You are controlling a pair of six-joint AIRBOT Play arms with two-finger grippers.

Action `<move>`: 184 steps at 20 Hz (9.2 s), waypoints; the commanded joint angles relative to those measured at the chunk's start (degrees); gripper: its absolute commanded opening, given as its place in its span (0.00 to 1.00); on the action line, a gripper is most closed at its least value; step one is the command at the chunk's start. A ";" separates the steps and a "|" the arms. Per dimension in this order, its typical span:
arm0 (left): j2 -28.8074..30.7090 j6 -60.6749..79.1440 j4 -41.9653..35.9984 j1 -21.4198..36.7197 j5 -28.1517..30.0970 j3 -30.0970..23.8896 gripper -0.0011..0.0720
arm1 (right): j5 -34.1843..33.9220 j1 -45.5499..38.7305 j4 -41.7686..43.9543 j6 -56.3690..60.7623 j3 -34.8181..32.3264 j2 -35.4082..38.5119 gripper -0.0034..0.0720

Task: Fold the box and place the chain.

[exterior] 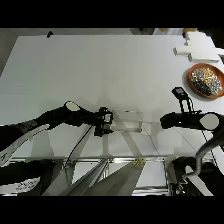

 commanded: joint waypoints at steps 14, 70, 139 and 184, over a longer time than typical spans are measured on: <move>0.02 0.02 0.02 0.02 0.02 0.00 0.20 | 3.30 6.60 16.22 3.21 -0.07 -11.85 0.06; 0.02 0.02 0.02 0.04 0.02 0.00 0.20 | 2.78 39.95 -17.38 67.01 20.90 -29.88 0.29; 0.02 0.02 0.02 0.04 0.02 0.00 0.20 | -10.01 -26.53 -26.12 21.53 46.31 -48.37 0.33; 0.02 0.04 0.00 0.04 0.02 0.00 0.20 | 34.36 -12.28 5.22 9.05 46.16 14.88 0.06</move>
